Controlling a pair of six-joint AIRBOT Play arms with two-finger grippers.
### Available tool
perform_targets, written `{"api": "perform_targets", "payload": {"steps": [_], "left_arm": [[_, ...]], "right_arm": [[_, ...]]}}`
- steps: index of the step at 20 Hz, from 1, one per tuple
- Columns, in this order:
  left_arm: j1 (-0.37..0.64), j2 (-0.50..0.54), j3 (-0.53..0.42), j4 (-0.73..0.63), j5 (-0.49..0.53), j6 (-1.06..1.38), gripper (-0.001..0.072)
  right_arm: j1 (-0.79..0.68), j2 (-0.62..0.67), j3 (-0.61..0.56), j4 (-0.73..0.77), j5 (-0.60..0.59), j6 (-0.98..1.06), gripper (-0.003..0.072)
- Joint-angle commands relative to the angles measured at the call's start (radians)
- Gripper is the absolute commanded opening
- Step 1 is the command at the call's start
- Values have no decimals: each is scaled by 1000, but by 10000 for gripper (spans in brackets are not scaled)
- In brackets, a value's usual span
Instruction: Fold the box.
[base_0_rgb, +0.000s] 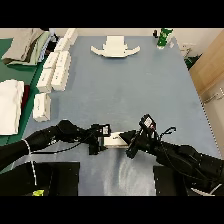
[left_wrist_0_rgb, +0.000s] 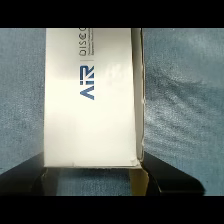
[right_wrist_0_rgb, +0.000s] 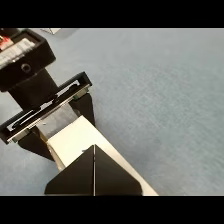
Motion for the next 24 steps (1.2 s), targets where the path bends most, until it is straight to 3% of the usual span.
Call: {"api": "perform_targets", "payload": {"steps": [1,8,12,14,16,18,21,24], "left_arm": [[0,0,1,0,0,-1,466],[0,0,1,0,0,-1,466],[0,0,1,0,0,-1,466],[0,0,1,0,0,-1,466],[0,0,1,0,0,-1,466],[0,0,1,0,0,-1,466],[0,0,1,0,0,-1,466],[0,0,1,0,1,0,466]], "right_arm": [[-35,5,8,-19,-1,-2,6],[-211,3,138,-151,-267,0,6],[-224,0,205,-166,-414,8,6],[-224,-33,288,-356,-593,217,6],[-224,-105,402,-631,-848,534,6],[-225,-196,520,-827,-1116,727,6],[-225,-340,672,-937,-1374,848,6],[-233,-453,766,-946,-1468,894,6]]}}
